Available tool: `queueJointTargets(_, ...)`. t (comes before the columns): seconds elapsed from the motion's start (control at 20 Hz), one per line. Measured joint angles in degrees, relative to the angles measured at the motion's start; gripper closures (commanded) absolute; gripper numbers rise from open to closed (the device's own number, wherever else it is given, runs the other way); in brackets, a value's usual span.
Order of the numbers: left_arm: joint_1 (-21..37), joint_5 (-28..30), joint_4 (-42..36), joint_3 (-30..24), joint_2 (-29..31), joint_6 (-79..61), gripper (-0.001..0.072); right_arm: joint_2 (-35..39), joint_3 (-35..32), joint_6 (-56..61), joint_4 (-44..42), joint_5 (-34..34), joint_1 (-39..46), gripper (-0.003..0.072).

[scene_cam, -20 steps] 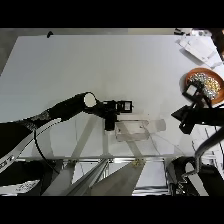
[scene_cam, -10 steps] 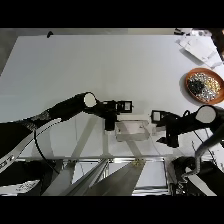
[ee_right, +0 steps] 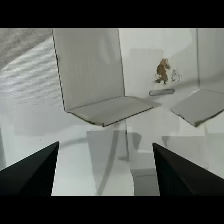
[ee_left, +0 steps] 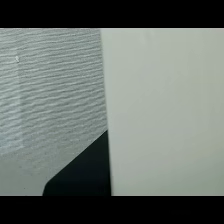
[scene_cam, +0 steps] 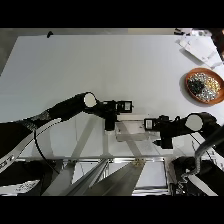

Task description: Fold the box and place the chain.

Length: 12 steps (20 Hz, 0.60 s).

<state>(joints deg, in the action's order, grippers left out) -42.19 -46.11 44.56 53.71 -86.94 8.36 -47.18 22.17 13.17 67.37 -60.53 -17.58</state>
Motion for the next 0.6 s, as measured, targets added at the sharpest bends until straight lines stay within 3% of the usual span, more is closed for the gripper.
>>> queueJointTargets(0.6,0.00,-0.07,0.02,0.00,0.00,-0.02,0.0697,0.48,-2.05,13.53,-0.44,14.67,-5.46,0.0057)
